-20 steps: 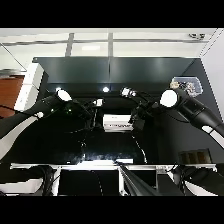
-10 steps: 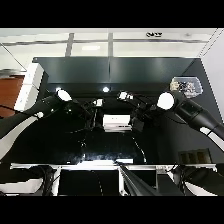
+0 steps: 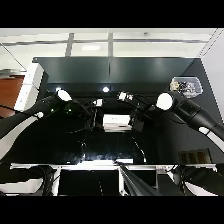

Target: Fold the box and place the chain.

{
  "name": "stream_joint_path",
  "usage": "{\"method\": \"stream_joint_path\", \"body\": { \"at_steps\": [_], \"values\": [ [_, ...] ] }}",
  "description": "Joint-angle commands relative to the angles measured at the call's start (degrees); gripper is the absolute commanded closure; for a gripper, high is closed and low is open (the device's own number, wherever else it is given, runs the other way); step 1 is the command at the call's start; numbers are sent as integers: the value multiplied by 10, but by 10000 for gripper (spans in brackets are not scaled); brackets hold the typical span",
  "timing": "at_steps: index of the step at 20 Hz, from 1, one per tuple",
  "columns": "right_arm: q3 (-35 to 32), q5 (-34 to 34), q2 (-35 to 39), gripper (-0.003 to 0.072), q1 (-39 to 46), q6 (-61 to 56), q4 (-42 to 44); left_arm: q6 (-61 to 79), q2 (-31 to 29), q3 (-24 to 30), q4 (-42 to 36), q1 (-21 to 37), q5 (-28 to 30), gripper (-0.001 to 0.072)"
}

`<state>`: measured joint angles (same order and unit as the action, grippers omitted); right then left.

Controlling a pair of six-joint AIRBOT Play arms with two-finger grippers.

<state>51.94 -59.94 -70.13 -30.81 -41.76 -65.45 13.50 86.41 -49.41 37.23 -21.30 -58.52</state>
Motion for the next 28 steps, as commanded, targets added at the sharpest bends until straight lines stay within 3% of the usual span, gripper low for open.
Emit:
{"method": "stream_joint_path", "body": {
  "at_steps": [1,24,25,28],
  "values": [
    [0,5,0,417,0,0,0,0,0,0,0,0,0,210],
    [1,-7,7,416,0,0,0,0,0,0,0,0,0,210],
    [1,-8,7,289,0,0,0,0,0,0,0,0,0,210],
    [1,-10,7,283,0,-1,0,0,0,0,0,0,0,210]
  ]
}}
